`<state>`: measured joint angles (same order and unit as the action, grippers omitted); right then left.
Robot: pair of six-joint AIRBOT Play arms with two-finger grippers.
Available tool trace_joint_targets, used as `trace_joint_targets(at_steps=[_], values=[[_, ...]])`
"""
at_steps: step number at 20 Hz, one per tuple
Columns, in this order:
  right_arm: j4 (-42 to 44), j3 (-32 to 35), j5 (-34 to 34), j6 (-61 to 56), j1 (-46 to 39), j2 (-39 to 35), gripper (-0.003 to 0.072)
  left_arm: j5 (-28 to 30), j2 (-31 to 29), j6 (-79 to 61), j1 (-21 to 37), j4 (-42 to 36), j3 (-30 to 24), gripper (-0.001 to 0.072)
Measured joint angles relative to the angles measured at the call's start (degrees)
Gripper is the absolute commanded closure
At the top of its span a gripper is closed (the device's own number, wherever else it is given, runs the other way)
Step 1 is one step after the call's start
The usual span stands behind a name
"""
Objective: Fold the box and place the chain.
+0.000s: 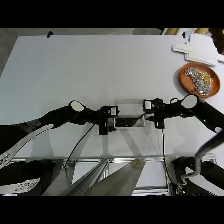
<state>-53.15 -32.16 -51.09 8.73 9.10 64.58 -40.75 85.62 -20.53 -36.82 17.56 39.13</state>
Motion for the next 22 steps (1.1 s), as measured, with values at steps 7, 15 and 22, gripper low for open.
trace_joint_targets(at_steps=[7,15,22], values=[[4.92,0.02,0.0,6.75,0.0,0.0,0.0555,0.04,0.0,0.0,0.0,0.02,0.0,0.0568],[4.48,0.02,-0.37,5.86,0.02,-0.26,0.0666,-0.02,0.0,-0.02,0.02,0.0,-0.02,0.0568],[-2.62,0.02,-0.59,-7.34,0.04,-8.44,0.0665,-0.04,0.0,-0.04,0.02,0.0,0.0,0.0568]])
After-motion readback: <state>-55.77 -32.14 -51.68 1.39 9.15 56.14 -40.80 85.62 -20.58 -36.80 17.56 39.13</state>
